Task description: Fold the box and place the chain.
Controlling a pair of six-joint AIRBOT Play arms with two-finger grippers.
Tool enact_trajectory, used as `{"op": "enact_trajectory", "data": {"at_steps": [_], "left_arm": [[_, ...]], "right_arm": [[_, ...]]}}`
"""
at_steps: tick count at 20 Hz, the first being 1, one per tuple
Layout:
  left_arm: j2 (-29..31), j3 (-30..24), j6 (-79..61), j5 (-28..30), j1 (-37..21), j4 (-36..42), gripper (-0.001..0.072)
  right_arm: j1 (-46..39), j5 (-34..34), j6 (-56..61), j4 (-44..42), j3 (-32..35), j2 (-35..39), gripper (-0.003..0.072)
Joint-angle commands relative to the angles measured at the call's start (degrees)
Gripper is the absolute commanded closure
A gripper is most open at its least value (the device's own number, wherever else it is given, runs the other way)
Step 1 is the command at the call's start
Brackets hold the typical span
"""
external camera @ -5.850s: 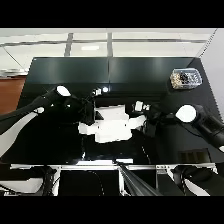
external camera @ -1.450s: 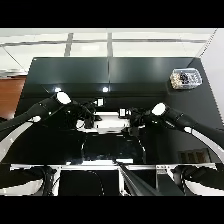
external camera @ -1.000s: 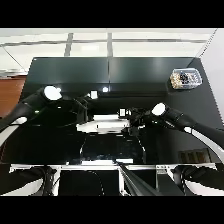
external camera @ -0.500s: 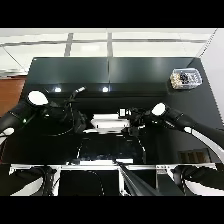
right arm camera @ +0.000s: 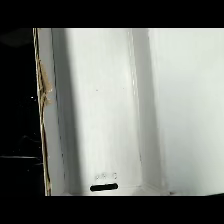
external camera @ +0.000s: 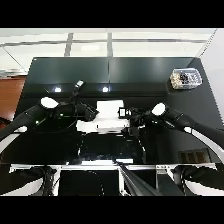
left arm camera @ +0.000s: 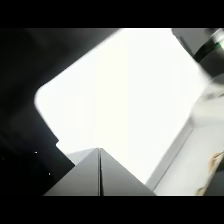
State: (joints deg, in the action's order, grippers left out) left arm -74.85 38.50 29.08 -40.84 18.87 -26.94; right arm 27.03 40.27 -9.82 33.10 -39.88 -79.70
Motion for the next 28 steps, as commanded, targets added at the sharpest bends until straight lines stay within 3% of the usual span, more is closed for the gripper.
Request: {"op": "enact_trajectory", "data": {"at_steps": [1,4,8,11,12,14,15,16,17,21,25,27,28], "left_arm": [[-3.72,-0.09,-0.11,1.44,0.98,-0.57,0.0686],[-2.25,1.05,-0.11,-2.08,-0.61,-0.5,0.0687],[9.77,0.79,1.11,-9.42,-7.04,-2.34,0.0687],[18.36,-7.52,-9.81,-10.91,-11.13,3.5,0.0682],[19.23,-10.4,-15.69,-11.5,-11.8,6.32,0.0682],[19.02,-13.11,-25.0,-13.2,-11.87,3.87,0.0679],[18.95,-13.49,-29.7,-12.9,-11.34,1.7,0.0526],[18.93,-13.6,-35.23,-12.33,-10.49,-0.72,0.0165],[18.93,-13.6,-40.22,-10.58,-9.27,-3.8,0.0],[18.58,-13.07,-43.8,-2.84,-1.92,-17.81,0.0003],[15.82,-12.33,-43.34,1.01,4.15,-14.4,0.0026],[14.32,-12.2,-41.38,3.69,5.14,-14.4,0.0157],[13.94,-12.22,-40.39,4.92,5.11,-14.38,0.016]], "right_arm": [[0.0,-0.04,-0.04,-0.07,-0.04,-0.02,0.049],[0.0,-0.02,-0.04,-0.04,-0.02,-0.02,0.049],[0.0,-0.04,-0.04,-0.04,-0.02,-0.02,0.049],[0.0,-0.04,-0.04,-0.04,-0.02,-0.02,0.049],[0.0,-0.04,-0.04,-0.04,-0.02,-0.02,0.049],[0.0,-0.04,-0.04,-0.04,-0.04,-0.02,0.049],[0.0,-0.04,-0.04,-0.04,-0.02,-0.02,0.049],[0.0,-0.04,-0.07,-0.04,-0.02,-0.02,0.049],[0.0,-0.04,-0.04,-0.04,-0.04,-0.02,0.049],[0.0,-0.04,-0.07,-0.04,-0.04,-0.02,0.049],[0.0,-0.04,-0.07,-0.04,-0.02,-0.02,0.049],[0.0,-0.02,-0.04,-0.07,-0.02,-0.02,0.049],[0.0,-0.04,-0.07,-0.07,-0.02,-0.02,0.049]]}}
